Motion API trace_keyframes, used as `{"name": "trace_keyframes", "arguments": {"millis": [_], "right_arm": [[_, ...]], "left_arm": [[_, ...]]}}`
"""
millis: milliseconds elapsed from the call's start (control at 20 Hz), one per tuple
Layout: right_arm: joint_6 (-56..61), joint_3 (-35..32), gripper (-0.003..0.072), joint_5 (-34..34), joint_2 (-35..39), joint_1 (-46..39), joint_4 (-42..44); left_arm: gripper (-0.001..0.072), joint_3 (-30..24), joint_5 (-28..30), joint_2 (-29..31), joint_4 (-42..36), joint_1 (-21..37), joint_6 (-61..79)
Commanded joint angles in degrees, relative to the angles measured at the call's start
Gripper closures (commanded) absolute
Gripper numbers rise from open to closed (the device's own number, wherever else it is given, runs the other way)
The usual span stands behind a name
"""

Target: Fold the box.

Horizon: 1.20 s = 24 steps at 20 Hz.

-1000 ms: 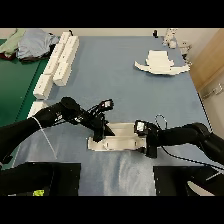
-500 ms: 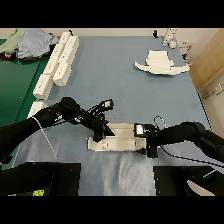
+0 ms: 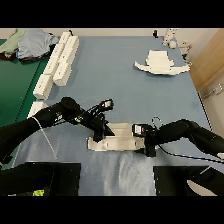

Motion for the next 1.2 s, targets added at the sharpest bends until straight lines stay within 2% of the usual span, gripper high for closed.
{"name": "trace_keyframes", "arguments": {"millis": [0,150,200,550,650,1150], "right_arm": [[-0.4,0.0,-0.0012,1.4,-2.4,-0.1,0.5],[-0.4,0.0,0.0,1.3,-2.7,-0.1,0.4],[-0.4,0.0,0.0046,1.3,-2.8,-0.1,0.5],[-0.4,0.0,0.005,1.9,-3.5,-0.1,0.3],[-0.4,0.0,0.0203,1.9,-3.5,-0.1,0.3],[-0.4,0.0,0.021,1.5,-3.4,0.0,0.1]], "left_arm": [[0.0694,0.0,0.0,0.0,0.0,0.0,0.0],[0.0694,0.0,0.0,0.0,0.0,0.0,0.0],[0.0694,0.0,0.0,0.0,0.0,0.0,0.0],[0.0694,0.0,0.0,0.0,0.0,0.0,0.0],[0.0694,0.0,0.0,0.0,0.0,0.0,0.0],[0.0694,0.0,0.0,0.0,0.0,0.0,0.0]]}}
